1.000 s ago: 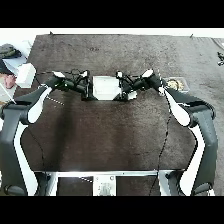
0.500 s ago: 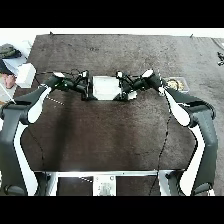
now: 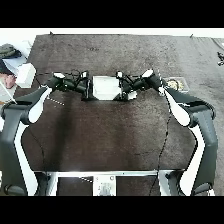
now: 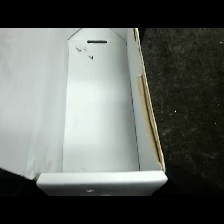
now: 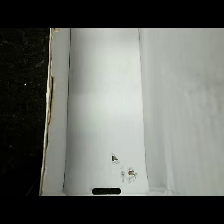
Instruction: Fold the box and place the chain.
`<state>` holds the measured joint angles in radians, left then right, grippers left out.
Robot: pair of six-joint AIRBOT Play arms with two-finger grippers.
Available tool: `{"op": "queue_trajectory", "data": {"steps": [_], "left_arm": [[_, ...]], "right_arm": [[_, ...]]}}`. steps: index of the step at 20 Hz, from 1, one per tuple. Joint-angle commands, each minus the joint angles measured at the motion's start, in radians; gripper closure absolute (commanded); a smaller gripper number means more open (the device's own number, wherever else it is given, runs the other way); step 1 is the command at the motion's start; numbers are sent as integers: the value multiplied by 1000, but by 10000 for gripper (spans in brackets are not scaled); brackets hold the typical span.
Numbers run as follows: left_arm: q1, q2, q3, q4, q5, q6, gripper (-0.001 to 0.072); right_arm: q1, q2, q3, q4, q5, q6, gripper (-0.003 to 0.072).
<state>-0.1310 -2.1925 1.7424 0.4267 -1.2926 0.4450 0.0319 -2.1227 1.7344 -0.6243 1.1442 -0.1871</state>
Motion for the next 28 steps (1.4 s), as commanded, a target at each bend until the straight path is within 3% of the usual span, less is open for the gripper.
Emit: {"op": "queue_trajectory", "data": {"steps": [1,12,16,17,28], "left_arm": [[1,-2,0,-16,1,0,-1],[-12,-2,0,10,25,-25,3],[-11,-2,0,21,25,-25,405],[-11,-2,0,22,25,-26,428],[-11,-2,1,14,26,-25,427]], "right_arm": [[0,0,0,0,0,0,332],[0,0,0,0,0,0,332],[0,0,0,0,0,0,332],[0,0,0,0,0,0,332],[0,0,0,0,0,0,332]]}}
